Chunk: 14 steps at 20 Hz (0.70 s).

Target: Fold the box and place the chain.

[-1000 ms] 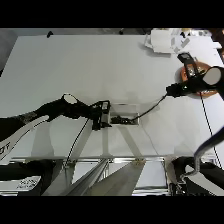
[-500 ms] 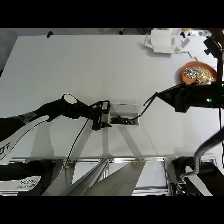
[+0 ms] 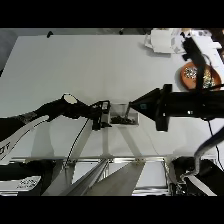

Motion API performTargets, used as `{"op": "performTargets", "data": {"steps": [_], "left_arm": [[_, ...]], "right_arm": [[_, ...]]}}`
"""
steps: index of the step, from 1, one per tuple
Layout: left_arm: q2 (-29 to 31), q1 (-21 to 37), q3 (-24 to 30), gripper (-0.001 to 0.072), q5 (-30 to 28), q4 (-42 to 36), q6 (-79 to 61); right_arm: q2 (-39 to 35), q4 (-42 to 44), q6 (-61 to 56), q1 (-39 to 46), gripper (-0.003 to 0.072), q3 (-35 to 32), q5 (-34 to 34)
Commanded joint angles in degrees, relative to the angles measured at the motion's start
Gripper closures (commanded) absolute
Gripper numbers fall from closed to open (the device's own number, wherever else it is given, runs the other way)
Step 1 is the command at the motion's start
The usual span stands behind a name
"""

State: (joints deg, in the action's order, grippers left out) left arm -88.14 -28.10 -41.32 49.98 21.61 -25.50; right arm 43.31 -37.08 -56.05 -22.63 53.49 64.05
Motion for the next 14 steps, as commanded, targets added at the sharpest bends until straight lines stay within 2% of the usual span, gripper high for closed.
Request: {"op": "performTargets", "data": {"steps": [1,6,10,14], "left_arm": [[0.02,0.04,0.0,0.0574,0.0,0.02,-0.02],[0.02,0.04,0.0,0.0574,0.0,0.02,-0.02],[0.02,0.04,0.0,0.0574,0.0,0.02,-0.02],[0.02,0.04,0.0,0.0574,0.0,0.02,0.0]], "right_arm": [[6.54,-2.56,1.14,-4.98,0.0668,0.04,-3.21],[15.72,-5.03,1.09,-7.37,0.0668,0.02,-2.93],[19.15,-8.55,1.07,-7.65,0.0668,-0.13,-0.48],[19.69,-9.44,1.11,-7.65,0.0668,-4.72,-6.69]]}}
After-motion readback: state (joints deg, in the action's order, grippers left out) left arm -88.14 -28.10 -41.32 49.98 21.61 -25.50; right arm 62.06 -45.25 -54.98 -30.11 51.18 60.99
